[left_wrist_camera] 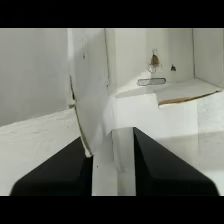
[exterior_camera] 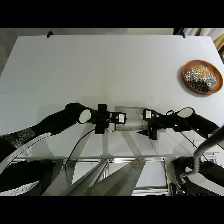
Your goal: Fold the box and place the chain.
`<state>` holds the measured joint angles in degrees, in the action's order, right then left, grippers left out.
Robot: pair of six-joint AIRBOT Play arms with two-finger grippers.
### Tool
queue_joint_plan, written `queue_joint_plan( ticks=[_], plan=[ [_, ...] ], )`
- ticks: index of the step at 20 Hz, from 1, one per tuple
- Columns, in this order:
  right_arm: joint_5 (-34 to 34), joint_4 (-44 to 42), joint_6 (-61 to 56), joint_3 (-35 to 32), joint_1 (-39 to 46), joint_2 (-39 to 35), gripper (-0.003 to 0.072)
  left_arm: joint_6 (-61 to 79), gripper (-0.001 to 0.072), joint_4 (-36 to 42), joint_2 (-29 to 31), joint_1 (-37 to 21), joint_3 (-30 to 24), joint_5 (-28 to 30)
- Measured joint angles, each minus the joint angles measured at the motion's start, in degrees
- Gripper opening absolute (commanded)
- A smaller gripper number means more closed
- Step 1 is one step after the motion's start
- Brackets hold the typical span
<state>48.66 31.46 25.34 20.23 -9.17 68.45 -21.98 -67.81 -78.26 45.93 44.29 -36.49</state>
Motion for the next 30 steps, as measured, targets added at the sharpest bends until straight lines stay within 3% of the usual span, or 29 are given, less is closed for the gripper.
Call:
queue_joint_plan(
  ticks=[4,6,12,30],
  plan=[
    [0.0,0.0,0.0,0.0,0.0,0.0,0.0343,1.64,0.0194,0.72,1.18,0.17,0.0,-0.46],
    [0.0,0.0,0.02,0.0,0.0,0.0,0.0343,2.12,0.0134,1.09,1.44,0.35,0.0,-1.16],
    [-0.02,0.0,0.02,0.0,0.0,0.0,0.0343,3.69,0.0138,3.32,1.68,0.96,0.0,-3.19],
    [0.0,0.02,0.02,0.0,0.02,0.0,0.0343,4.22,0.0138,11.52,0.26,4.85,-0.02,5.95]
  ],
)
